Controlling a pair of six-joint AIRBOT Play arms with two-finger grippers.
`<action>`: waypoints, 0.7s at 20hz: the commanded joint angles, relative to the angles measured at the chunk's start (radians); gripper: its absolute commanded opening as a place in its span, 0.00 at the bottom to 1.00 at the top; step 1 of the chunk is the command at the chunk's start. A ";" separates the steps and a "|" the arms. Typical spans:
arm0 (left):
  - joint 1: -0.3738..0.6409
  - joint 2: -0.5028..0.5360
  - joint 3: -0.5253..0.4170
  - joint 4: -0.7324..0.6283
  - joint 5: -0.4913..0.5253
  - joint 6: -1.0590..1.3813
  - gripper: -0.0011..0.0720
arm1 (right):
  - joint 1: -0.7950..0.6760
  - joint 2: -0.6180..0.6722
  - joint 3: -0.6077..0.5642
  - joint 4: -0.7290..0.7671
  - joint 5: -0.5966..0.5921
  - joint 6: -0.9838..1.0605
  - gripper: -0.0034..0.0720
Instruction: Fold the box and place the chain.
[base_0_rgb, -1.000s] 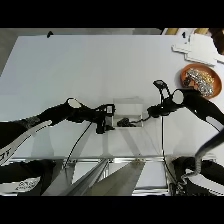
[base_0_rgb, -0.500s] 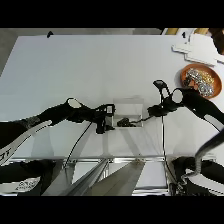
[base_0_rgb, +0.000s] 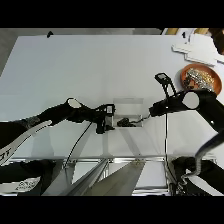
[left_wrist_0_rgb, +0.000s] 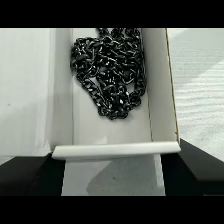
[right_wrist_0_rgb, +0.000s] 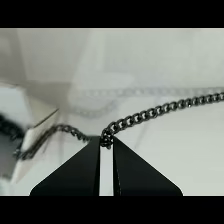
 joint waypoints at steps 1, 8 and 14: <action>0.000 0.000 0.001 0.000 0.000 0.000 0.22 | 0.092 0.116 0.001 0.097 0.024 -0.034 0.07; 0.000 0.000 0.001 0.000 0.000 0.000 0.22 | 0.309 0.143 0.000 0.260 -0.153 -0.033 0.07; 0.000 0.000 0.001 0.000 0.000 0.000 0.22 | 0.370 0.140 -0.017 0.291 -0.269 -0.022 0.07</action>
